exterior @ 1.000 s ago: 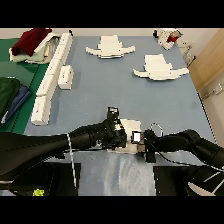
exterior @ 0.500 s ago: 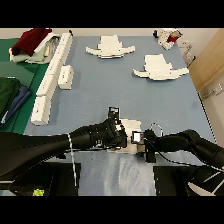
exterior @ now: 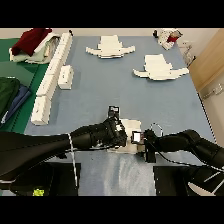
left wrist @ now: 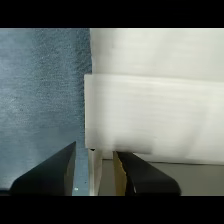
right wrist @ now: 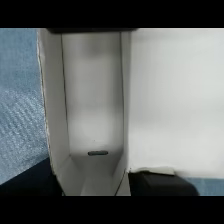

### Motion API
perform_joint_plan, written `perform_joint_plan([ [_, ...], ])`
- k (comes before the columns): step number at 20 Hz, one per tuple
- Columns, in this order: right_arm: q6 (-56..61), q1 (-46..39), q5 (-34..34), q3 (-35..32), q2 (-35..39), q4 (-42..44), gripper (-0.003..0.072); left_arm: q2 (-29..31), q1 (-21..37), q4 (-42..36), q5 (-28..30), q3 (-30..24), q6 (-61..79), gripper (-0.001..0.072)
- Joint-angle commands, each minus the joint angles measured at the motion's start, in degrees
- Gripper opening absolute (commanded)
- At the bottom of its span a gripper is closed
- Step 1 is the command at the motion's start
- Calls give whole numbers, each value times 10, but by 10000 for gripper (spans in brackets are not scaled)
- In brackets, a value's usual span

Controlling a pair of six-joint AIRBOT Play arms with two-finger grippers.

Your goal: Fold the box.

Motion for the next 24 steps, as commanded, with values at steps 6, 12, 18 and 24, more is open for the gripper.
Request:
perform_joint_plan([
  [6, 0, 1, 0, 0, 0, 0, 447, -17, 0, 2, 6, 0, 0, 15],
  [12, 0, 1, 0, 0, 0, 0, 447, -16, 0, -9, 1, 0, 1, 431],
  [18, 0, 1, 0, 0, 0, 0, 447, 57, 0, -8, -30, 0, 27, 431],
  [24, 0, 1, 0, 0, 0, 0, 447, 184, 0, -4, -111, 0, 119, 15],
])
